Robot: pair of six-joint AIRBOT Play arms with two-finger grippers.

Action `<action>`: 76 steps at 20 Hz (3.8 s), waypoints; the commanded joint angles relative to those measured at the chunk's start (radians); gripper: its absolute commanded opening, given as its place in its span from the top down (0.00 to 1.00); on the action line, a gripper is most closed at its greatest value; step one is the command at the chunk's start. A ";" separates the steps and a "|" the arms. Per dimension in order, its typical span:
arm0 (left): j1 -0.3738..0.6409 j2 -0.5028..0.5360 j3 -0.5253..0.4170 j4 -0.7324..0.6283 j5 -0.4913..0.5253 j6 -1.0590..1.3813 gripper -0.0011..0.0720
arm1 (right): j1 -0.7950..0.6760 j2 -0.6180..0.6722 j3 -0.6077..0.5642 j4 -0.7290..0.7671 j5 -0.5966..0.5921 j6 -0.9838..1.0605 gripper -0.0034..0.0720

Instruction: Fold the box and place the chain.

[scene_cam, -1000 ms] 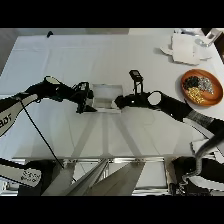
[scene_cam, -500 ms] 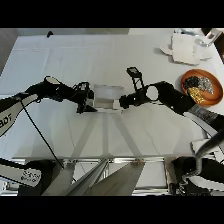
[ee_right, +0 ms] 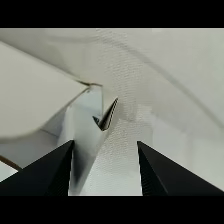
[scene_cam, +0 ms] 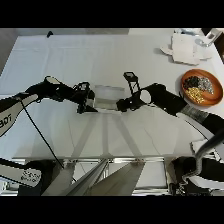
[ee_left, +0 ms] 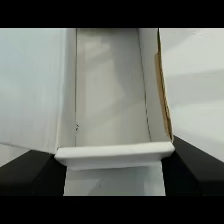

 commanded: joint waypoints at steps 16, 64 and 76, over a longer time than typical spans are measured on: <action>0.001 0.001 0.001 0.001 0.004 0.000 0.78 | 0.085 -0.206 0.247 -0.156 0.163 0.430 0.51; 0.001 0.000 0.001 0.000 0.005 0.000 0.78 | -0.980 -0.128 0.299 -0.367 0.206 -0.241 0.24; 0.001 0.001 0.001 0.000 0.005 0.000 0.78 | -0.980 -0.247 0.299 -0.348 0.188 -0.233 0.94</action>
